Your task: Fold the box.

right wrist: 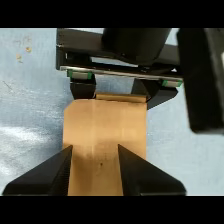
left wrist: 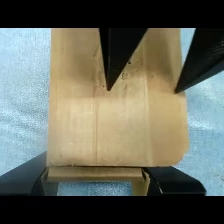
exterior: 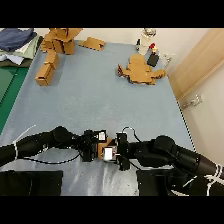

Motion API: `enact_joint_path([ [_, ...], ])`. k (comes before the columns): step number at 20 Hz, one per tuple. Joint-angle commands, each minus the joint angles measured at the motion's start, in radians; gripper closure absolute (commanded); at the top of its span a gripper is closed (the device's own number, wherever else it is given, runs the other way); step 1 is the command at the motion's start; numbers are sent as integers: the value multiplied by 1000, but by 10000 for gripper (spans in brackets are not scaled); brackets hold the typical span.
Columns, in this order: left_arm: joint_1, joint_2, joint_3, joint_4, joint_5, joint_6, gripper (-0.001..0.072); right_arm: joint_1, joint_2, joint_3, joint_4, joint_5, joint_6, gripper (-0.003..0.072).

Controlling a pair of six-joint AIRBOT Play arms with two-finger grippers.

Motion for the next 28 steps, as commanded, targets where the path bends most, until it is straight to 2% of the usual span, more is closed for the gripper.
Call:
enact_joint_path([
  [1,0,0,0,0,0,0,183,25,0,-8,-125,61,46,246],
  [3,0,0,0,0,0,1,183,32,-1,-8,-171,65,91,247],
  [7,0,0,0,0,0,1,183,64,0,-10,-171,63,113,246],
  [11,0,0,0,0,0,0,183,116,0,-54,-203,82,229,247],
  [18,0,0,0,0,0,0,183,124,0,-73,-455,171,330,248],
  [20,0,0,0,0,0,0,183,134,7,-66,-465,164,330,356],
  [22,0,0,0,0,0,1,183,149,30,-66,-475,163,329,380],
  [23,0,0,0,0,0,0,183,156,45,-66,-475,154,330,445],
  [25,0,0,0,0,0,0,183,168,72,-66,-473,136,330,469],
  [27,0,0,0,0,0,1,183,168,90,-66,-474,135,330,527],
  [28,0,0,0,0,0,0,183,168,95,-66,-474,139,330,527],
])
